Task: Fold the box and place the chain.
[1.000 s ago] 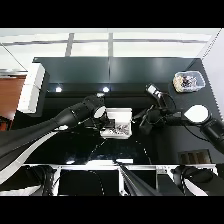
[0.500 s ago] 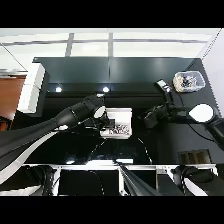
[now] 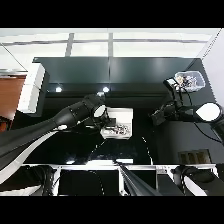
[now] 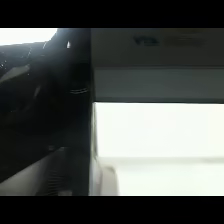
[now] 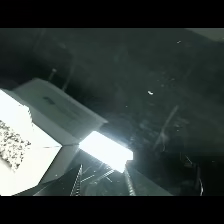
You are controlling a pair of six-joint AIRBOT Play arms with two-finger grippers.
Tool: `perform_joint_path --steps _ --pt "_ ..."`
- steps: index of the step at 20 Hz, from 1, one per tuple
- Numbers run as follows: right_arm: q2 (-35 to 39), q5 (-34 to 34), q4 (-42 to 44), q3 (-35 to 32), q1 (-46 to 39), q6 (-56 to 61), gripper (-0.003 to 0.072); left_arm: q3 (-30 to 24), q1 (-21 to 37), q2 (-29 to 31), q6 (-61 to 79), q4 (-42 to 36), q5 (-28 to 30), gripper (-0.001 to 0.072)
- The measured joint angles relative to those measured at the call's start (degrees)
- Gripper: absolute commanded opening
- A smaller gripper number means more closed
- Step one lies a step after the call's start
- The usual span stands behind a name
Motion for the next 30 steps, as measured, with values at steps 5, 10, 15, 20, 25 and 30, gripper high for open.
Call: perform_joint_path --steps 5,10,15,20,25,30 --pt "0.0 -2.58 -0.28 0.0 -0.13 0.28 0.0305 0.76 0.83 6.62 6.32 5.62 -5.2 0.0514" --pt "-0.02 -4.15 -0.39 0.0 -0.17 0.83 0.0305 -8.07 8.72 21.86 17.68 17.44 -9.57 0.0514" --pt "0.0 -4.26 -0.42 0.0 0.7 0.94 0.0306 -21.99 29.64 29.68 52.72 -10.12 -2.51 0.0714" --pt "0.0 -3.98 0.0 0.0 1.11 1.05 0.0306 -28.98 38.16 25.03 104.06 -35.71 5.42 0.0714" --pt "0.0 -3.41 0.48 0.0 1.18 1.03 0.0306 -27.43 34.95 14.6 131.6 -40.81 9.7 0.0715" --pt "0.0 -3.23 0.57 0.0 1.18 1.01 0.0306 -23.54 31.12 6.6 141.55 -46.47 8.9 0.0715"
